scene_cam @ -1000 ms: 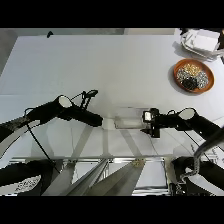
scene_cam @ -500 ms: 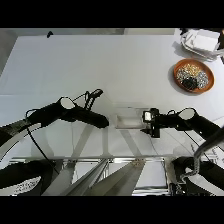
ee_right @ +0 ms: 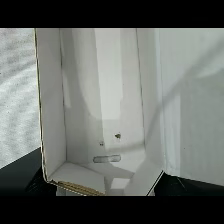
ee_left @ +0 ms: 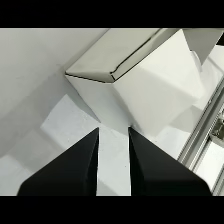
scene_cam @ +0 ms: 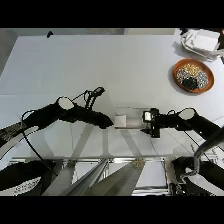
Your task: Fold the box and place the chain.
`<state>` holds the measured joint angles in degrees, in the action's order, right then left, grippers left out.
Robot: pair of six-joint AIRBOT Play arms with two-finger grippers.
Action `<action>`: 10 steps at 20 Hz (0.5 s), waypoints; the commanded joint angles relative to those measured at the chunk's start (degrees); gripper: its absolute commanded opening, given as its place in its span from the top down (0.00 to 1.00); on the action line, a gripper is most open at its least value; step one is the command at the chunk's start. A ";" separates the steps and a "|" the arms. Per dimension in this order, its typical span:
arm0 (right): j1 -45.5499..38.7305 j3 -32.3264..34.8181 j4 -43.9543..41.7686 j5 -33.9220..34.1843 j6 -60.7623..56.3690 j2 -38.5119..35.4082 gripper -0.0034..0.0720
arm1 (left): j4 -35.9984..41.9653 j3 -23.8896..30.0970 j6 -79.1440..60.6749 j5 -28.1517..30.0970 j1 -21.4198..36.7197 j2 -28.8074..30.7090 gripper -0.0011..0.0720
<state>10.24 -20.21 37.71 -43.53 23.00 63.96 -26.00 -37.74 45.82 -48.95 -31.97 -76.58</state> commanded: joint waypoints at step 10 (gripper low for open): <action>0.04 0.00 0.00 0.00 -0.02 -0.04 0.47 | 1.57 -0.02 -4.46 -0.33 -0.81 1.49 0.50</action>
<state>10.24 -20.21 37.74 -43.51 23.00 63.96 -24.71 -37.74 42.28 -49.17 -32.38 -75.20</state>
